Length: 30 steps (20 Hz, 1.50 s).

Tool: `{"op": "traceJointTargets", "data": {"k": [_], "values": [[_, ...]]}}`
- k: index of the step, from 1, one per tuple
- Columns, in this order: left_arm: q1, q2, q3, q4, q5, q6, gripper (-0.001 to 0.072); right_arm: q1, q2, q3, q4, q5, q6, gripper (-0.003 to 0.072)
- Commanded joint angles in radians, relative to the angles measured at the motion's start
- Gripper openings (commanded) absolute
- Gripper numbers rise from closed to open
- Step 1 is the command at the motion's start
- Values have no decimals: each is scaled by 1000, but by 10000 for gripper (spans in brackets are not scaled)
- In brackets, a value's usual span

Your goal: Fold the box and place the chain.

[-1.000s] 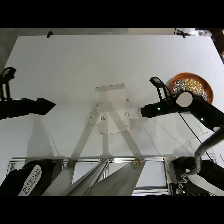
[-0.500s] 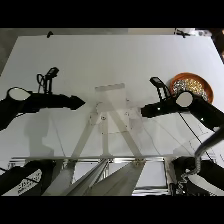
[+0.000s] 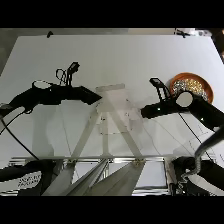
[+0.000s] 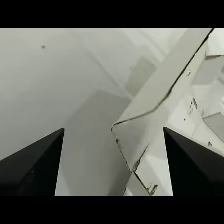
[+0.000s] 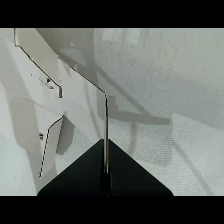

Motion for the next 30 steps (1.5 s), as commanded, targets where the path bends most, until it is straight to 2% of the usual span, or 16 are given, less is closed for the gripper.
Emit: {"op": "traceJointTargets", "data": {"k": [1, 4, 6, 8, 11, 12, 14, 15, 18, 19, 21, 22, 25, 27, 28, 30], "values": [[-6, -60, 32, 40, -101, 58, 694, 1, 0, 0, 0, 5, 0, 13], [-26, -86, 32, 97, -158, 84, 693, 1, 0, 0, 0, 5, 0, 13], [-59, -106, 33, 103, -153, 115, 684, 1, 0, 0, 0, 5, -1, 13], [-97, -118, 33, 87, -108, 150, 545, 1, 0, 0, 0, 6, 0, 13], [-129, -119, 33, 37, -55, 224, 394, 1, 0, 0, 1, 18, 0, 13], [-130, -118, 33, 17, -58, 254, 299, 1, 0, 0, 0, 23, 0, 13], [-130, -109, 33, 10, -57, 285, 53, 1, 0, 0, 0, 34, -1, 13], [-129, -102, 33, 10, -59, 300, 7, 1, 0, 0, 0, 37, -1, 13], [-128, -67, 33, 14, -81, 338, 7, 1, 1, 4, -2, 71, -2, 17], [-128, -49, 33, 15, -98, 352, 6, 1, 2, 12, -5, 97, -9, 71], [-128, -12, 33, 17, -126, 352, 6, 1, 23, 42, -50, 163, -11, 276], [-128, 6, 33, 24, -146, 352, 5, 1, 47, 62, -97, 202, -11, 310], [-136, 55, 32, 103, -264, 338, 2, 1, 162, 127, -284, 357, -8, 347], [-174, 82, 32, 180, -304, 283, 1, 1, 267, 137, -402, 426, -8, 347], [-204, 94, 28, 199, -296, 278, 0, 1, 320, 137, -446, 449, -9, 347], [-272, 102, 22, 199, -218, 304, 0, 1, 402, 136, -481, 465, -11, 346]]}}
